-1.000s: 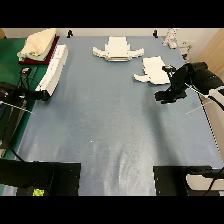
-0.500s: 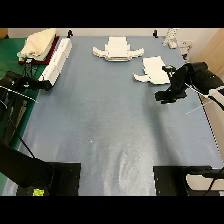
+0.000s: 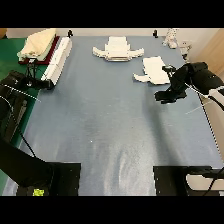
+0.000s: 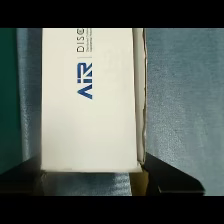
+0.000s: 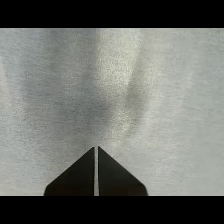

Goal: Fold the box.

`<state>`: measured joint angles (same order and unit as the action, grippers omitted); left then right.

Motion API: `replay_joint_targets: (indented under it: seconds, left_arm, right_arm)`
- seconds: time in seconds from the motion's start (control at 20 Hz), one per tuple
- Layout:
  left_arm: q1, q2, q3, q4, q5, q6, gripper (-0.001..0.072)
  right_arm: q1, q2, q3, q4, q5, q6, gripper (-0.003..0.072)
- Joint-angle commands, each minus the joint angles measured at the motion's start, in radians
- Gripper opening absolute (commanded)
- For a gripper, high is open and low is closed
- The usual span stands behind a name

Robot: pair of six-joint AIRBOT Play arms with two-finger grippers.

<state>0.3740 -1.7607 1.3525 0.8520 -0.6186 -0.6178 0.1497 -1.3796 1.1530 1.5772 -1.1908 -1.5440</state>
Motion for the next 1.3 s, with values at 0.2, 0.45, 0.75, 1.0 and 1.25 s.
replay_joint_targets:
  seconds: [0.2,0.45,0.75,1.0,1.25]
  left_arm:
    - [0.000,-0.002,0.002,0.001,0.006,-0.004,0.0691]
    - [0.016,0.056,0.003,0.048,-0.073,-0.006,0.0691]
    - [0.051,0.243,0.005,0.187,-0.388,-0.145,0.0691]
    - [0.030,0.389,0.005,0.158,-0.682,-0.241,0.0690]
    - [-0.062,0.434,0.003,0.021,-0.978,-0.319,0.0690]
  right_arm:
    - [0.000,-0.001,0.001,0.000,0.000,0.000,0.0035]
    - [0.000,-0.001,0.001,0.000,0.000,0.000,0.0035]
    - [0.000,-0.001,0.001,0.000,0.000,0.000,0.0035]
    - [0.000,-0.001,0.001,0.000,0.000,0.000,0.0035]
    - [0.000,-0.001,0.001,0.000,0.000,0.000,0.0035]
